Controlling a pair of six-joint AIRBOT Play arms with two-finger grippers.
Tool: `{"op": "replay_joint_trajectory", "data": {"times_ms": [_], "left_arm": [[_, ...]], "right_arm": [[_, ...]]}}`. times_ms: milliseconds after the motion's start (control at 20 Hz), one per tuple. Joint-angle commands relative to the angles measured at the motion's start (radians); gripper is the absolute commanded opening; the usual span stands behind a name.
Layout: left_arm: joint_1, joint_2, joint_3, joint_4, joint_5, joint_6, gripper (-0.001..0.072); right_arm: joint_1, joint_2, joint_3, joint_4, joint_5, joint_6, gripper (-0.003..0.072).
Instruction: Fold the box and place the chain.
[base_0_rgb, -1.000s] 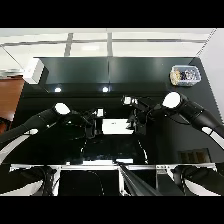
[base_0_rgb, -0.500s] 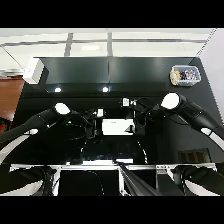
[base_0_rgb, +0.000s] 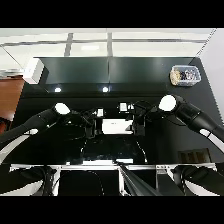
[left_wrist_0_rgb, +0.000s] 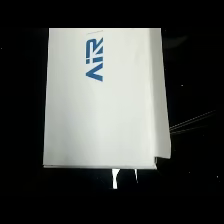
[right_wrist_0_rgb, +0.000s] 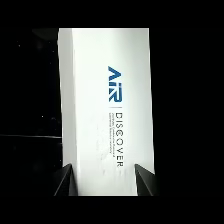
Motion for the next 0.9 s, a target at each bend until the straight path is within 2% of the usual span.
{"op": "replay_joint_trajectory", "data": {"times_ms": [0, 850], "left_arm": [[0.000, 0.000, 0.000, 0.000, 0.000, 0.003, 0.0350], [0.000, 0.000, 0.000, 0.000, 0.000, 0.002, 0.0350]], "right_arm": [[0.002, 0.000, 0.000, -0.008, -0.016, 0.021, 0.0413], [0.002, 0.008, 0.043, -0.002, -0.014, 0.060, 0.0413]]}}
